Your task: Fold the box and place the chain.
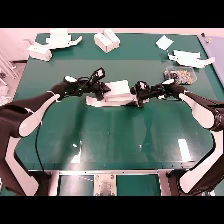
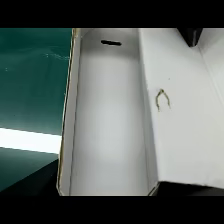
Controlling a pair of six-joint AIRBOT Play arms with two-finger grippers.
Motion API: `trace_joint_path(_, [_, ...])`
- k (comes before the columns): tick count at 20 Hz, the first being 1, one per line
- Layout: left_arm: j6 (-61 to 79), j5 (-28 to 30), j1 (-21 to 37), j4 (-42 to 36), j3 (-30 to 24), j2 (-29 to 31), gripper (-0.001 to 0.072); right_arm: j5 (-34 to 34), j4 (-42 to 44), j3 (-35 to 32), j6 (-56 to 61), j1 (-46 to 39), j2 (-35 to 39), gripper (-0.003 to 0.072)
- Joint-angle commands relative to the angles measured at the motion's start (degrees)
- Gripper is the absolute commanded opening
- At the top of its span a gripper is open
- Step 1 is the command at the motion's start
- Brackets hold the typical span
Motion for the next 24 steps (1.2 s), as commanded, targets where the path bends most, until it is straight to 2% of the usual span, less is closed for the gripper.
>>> trace_joint_path(1, [-0.5, 0.2, -0.1, 0.5, 2.1, 0.2, 0.002, 0.0, 0.0, 0.0, 0.0, 0.0, 0.0, 0.0581])
trace_joint_path(4, [-1.1, -0.6, 0.0, 0.6, 3.5, 0.9, 0.002, 0.0, 0.0, 0.0, 0.0, 0.0, 0.0, 0.0581])
trace_joint_path(8, [-1.7, -5.5, 2.8, 0.9, 3.5, 4.4, 0.0028, 0.0, 0.0, 0.0, 0.0, 0.0, 0.0, 0.0581])
trace_joint_path(10, [-4.4, -9.2, 5.1, 1.0, 3.5, 6.6, 0.0446, 0.0, 0.0, 0.0, 0.0, 0.0, 0.0, 0.0581])
trace_joint_path(14, [-10.6, -19.4, 9.6, 8.1, 3.5, 8.4, 0.0464, 0.0, 0.0, 0.0, 0.0, 0.0, 0.0, 0.0581])
trace_joint_path(15, [-11.4, -22.4, 10.4, 11.4, 3.5, 8.4, 0.0491, 0.0, 0.0, 0.0, 0.0, 0.0, 0.0, 0.0581])
trace_joint_path(16, [-13.0, -24.0, 10.5, 14.9, 3.5, 8.4, 0.0611, 0.0, 0.0, 0.0, 0.0, 0.0, 0.0, 0.0581])
trace_joint_path(17, [-14.8, -25.0, 10.5, 18.4, 3.5, 8.3, 0.0677, 0.0, 0.0, 0.0, 0.0, 0.0, 0.0, 0.058])
trace_joint_path(19, [-16.6, -26.7, 10.5, 22.4, 3.1, 8.3, 0.0678, 0.0, 0.0, 0.0, 0.0, 0.0, 0.0, 0.058])
trace_joint_path(21, [-16.5, -27.0, 10.5, 22.4, 2.1, 8.3, 0.0678, 0.0, 0.0, 0.0, 0.0, 0.0, 0.0, 0.0581])
trace_joint_path(24, [-16.4, -24.0, 9.7, 22.3, 0.4, 8.3, 0.0678, 0.0, 0.0, 0.0, 0.0, 0.0, 0.0, 0.0581])
